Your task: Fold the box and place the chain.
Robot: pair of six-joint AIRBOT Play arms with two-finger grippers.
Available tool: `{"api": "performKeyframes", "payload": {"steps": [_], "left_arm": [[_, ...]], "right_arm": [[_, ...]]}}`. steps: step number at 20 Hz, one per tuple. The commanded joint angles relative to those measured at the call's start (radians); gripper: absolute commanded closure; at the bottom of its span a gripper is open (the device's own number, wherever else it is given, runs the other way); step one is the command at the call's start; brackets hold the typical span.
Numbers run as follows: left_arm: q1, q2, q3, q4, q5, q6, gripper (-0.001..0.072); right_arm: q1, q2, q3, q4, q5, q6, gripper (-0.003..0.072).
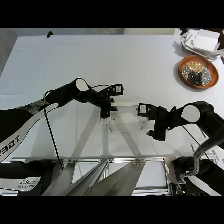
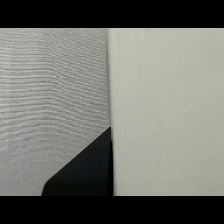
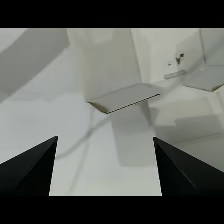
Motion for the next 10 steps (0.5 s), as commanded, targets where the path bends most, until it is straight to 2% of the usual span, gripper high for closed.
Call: {"api": "performKeyframes", "payload": {"steps": [1,5,7,10], "left_arm": [[0.000,0.000,-0.001,0.000,0.000,0.000,0.0698],[0.000,0.000,-0.001,0.000,0.000,0.000,0.0698],[0.000,0.000,-0.001,0.000,0.000,0.000,0.0698],[0.000,0.000,-0.001,0.000,0.000,0.000,0.0698]], "right_arm": [[0.022,-0.008,-0.054,-0.064,-0.157,-0.096,0.0020],[0.093,-0.006,-0.154,-0.058,-0.331,-0.124,0.0020],[0.137,-0.006,-0.175,-0.052,-0.420,-0.119,0.0020],[0.157,-0.006,-0.176,-0.053,-0.489,-0.068,0.0020]]}}
